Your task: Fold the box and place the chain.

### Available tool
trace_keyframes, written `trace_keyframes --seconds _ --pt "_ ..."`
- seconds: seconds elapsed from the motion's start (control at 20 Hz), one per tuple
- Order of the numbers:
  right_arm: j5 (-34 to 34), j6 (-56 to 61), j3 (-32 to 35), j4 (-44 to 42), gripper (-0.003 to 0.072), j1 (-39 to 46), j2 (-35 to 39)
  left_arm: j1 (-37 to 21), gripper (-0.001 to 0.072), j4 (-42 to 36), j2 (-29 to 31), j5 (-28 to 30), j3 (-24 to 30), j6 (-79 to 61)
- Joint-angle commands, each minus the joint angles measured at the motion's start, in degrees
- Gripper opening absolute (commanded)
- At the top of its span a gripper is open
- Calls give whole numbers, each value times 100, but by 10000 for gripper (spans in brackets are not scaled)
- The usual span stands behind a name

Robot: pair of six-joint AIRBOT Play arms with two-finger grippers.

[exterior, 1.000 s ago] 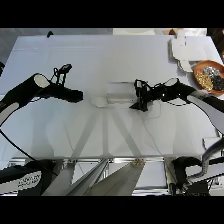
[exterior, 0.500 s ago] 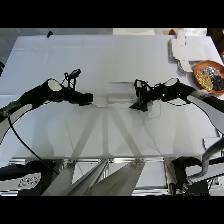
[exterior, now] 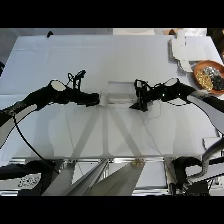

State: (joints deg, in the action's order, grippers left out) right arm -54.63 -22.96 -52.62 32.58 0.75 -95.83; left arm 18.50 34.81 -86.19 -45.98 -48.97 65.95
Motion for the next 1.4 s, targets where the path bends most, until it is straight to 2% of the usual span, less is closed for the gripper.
trace_keyframes --seconds 0.0,0.05,0.1,0.2,0.45,1.2,1.35 --pt "0 0 -2 -2 398 -2 4 4 199 -181 -4 -48 2 -61" --pt "0 0 -2 -2 398 -2 4 2 354 -181 -4 -50 2 -61" --pt "0 0 -2 -2 398 -2 4 4 401 -184 -4 -57 2 -61" --pt "0 0 -2 -2 398 -2 4 4 402 -273 -4 -70 2 -90" --pt "0 0 -2 -2 398 -2 4 2 395 -1058 -4 -24 2 -459" --pt "0 0 -2 -2 398 -2 4 -92 397 -1377 -4 -138 2 -697" --pt "0 0 -2 -2 398 -2 4 -50 442 -1379 -4 -116 2 -946"
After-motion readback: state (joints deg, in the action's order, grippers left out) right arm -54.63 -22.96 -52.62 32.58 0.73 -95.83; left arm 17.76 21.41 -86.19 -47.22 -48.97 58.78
